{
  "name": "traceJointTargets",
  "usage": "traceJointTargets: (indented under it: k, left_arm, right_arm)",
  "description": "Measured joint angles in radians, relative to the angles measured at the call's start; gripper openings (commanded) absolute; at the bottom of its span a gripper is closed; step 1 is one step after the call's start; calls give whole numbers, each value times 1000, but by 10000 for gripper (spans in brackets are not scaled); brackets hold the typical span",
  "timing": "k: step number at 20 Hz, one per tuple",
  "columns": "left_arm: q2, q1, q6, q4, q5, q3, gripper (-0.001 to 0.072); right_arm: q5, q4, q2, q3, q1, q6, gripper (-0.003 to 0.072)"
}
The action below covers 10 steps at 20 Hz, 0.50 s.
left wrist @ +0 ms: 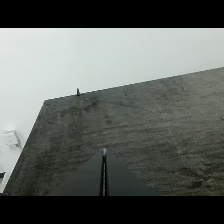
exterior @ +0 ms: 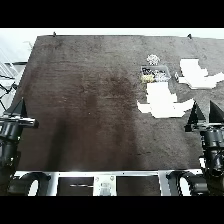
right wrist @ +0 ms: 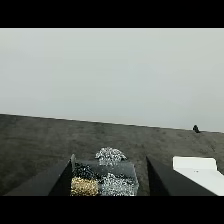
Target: Fold the box and place the chain.
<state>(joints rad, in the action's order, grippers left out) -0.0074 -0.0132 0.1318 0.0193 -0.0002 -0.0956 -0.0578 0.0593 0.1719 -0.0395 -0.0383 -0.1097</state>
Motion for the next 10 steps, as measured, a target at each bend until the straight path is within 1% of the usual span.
traceJointTargets:
  k: [3, 4, 6, 8, 10]
  left_arm:
    - [0, 0, 0, 0, 0, 0, 19]
    - [0, 0, 0, 0, 0, 0, 19]
    - [0, 0, 0, 0, 0, 0, 19]
    - [0, 0, 0, 0, 0, 0, 19]
    - [0, 0, 0, 0, 0, 0, 19]
  right_arm:
    - [-1, 0, 0, -1, 0, 0, 533]
    - [-2, 0, 0, -2, 0, 1, 498]
    - [-10, 8, -7, -2, -1, 36, 493]
    - [-11, 13, -50, -6, -2, 84, 495]
    - [-13, 16, -140, -28, -3, 122, 512]
